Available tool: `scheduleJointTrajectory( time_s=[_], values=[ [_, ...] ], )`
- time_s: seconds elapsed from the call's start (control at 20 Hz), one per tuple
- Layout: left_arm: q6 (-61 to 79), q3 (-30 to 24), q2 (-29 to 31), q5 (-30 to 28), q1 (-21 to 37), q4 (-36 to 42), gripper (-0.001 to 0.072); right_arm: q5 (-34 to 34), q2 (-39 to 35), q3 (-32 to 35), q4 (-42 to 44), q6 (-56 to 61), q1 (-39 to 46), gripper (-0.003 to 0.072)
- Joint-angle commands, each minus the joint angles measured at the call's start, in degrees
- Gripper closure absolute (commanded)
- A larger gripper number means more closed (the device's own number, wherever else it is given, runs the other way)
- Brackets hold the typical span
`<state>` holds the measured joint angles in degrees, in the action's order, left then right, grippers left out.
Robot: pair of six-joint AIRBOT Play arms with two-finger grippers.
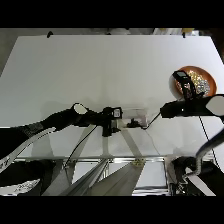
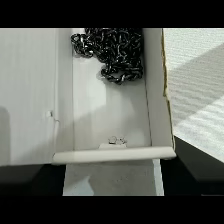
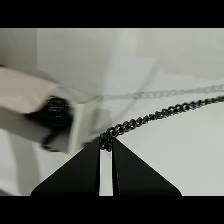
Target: Fold the box and place the chain.
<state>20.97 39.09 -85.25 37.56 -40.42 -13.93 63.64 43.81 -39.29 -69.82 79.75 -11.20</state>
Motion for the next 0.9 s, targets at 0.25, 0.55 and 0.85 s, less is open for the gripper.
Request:
scheduleJointTrajectory(
  time_s=[0.25, 0.55, 0.85],
  values=[
    [0.02, -0.02, 0.04, -0.02, -0.02, 0.00, 0.0337, -8.00, -3.43, -0.07, 16.06, -0.28, -9.05, 0.0669],
    [0.02, -0.02, 0.04, -0.02, -0.02, -0.02, 0.0337, -11.89, -3.37, -0.07, 22.18, -0.33, -12.22, 0.0669],
    [0.02, -0.02, 0.04, -0.02, -0.02, -0.02, 0.0337, -11.85, -3.30, -0.07, 23.54, -0.33, -12.31, 0.0669]
  ],
)
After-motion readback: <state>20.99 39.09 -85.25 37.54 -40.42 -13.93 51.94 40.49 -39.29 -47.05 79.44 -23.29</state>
